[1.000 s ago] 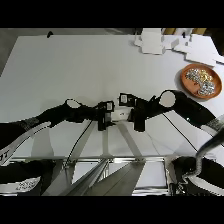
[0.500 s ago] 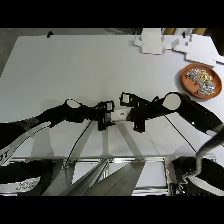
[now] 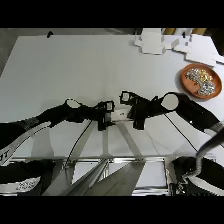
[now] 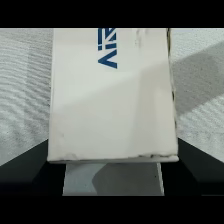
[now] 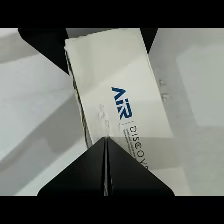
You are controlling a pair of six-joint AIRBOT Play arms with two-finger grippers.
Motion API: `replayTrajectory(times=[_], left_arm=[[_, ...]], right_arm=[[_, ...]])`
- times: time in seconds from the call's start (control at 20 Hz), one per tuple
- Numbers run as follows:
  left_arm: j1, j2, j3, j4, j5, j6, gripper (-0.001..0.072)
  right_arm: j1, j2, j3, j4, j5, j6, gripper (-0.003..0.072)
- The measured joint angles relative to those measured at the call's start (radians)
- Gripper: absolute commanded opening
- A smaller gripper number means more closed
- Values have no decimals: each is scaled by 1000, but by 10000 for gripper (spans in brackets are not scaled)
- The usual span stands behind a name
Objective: Fold the box and place the chain.
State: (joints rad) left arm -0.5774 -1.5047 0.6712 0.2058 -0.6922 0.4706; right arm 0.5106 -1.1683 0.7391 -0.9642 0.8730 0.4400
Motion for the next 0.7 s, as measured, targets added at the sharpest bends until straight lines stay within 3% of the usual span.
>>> replayTrajectory(times=[0.7], left_arm=[[0,0,0,0,-2,0,170]], right_arm=[[-2,-37,-2,-20,26,13,19]])
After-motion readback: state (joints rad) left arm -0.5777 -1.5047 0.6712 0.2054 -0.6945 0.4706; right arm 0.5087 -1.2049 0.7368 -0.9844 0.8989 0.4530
